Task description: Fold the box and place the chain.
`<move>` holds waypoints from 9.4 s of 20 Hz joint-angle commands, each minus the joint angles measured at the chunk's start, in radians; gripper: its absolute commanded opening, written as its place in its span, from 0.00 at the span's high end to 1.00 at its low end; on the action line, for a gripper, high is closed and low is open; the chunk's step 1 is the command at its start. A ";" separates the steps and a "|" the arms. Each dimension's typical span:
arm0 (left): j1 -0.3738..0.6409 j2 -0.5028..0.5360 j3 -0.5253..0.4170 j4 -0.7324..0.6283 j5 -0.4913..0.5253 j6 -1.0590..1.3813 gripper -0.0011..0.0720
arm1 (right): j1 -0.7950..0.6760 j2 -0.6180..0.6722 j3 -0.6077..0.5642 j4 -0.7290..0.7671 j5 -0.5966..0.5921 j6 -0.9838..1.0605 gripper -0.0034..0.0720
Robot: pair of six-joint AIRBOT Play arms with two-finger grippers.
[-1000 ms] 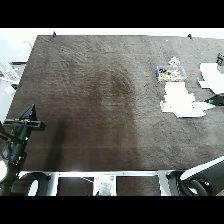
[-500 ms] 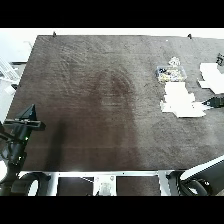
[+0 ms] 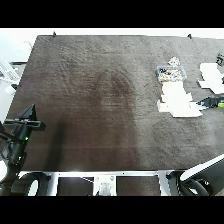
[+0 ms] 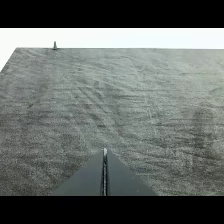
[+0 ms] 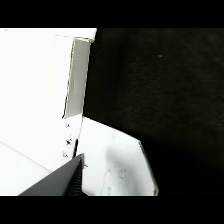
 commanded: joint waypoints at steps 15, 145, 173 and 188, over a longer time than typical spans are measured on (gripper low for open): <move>0.000 0.000 0.000 0.000 0.000 0.000 0.96 | 0.135 0.111 -0.162 0.144 0.141 0.069 0.95; -0.167 -2.261 2.017 0.340 -1.144 -0.758 0.41 | 0.842 0.500 -0.853 0.471 -0.822 0.110 0.95; -0.167 -2.262 2.017 0.284 -1.204 -0.617 0.92 | 0.842 0.500 -0.853 0.449 -0.822 0.110 0.95; -0.167 -2.250 1.991 0.166 -1.353 0.040 0.97 | 0.643 0.530 -0.851 0.635 -0.819 -0.077 0.66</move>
